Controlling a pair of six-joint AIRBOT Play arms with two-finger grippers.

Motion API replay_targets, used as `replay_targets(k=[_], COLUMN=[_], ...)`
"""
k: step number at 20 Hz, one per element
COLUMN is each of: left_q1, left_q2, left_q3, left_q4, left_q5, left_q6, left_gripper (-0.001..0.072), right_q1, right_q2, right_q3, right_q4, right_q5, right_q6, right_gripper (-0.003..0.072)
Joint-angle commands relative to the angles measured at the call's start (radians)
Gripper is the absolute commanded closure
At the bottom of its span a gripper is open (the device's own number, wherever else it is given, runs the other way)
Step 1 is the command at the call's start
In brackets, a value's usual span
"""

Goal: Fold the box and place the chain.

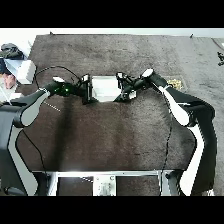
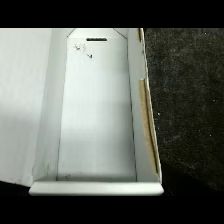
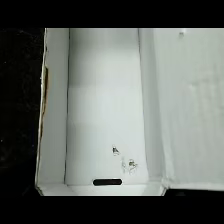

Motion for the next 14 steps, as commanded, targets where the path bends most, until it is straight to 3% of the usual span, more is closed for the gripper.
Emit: replay_targets(k=[1,7,11,14], left_q1=[0.000,0.000,0.000,0.000], left_q2=[0.001,0.001,0.001,0.001], left_q3=[0.000,0.000,0.000,0.000], left_q4=[0.000,0.000,0.000,0.000], left_q5=[0.000,-0.001,-0.001,0.000], left_q6=[0.000,0.000,0.001,0.000], left_gripper=[0.0362,0.0362,0.0362,0.0362], right_q1=[-0.003,-0.004,-0.024,-0.060], right_q2=[0.012,0.061,0.105,0.155], right_q3=[0.001,0.001,0.001,0.001], right_q4=[-0.040,-0.108,-0.230,-0.241], right_q5=[0.023,0.014,0.003,0.005], right_q6=[0.000,0.013,0.111,0.166], right_gripper=[0.0016,0.0017,0.0017,0.0019])
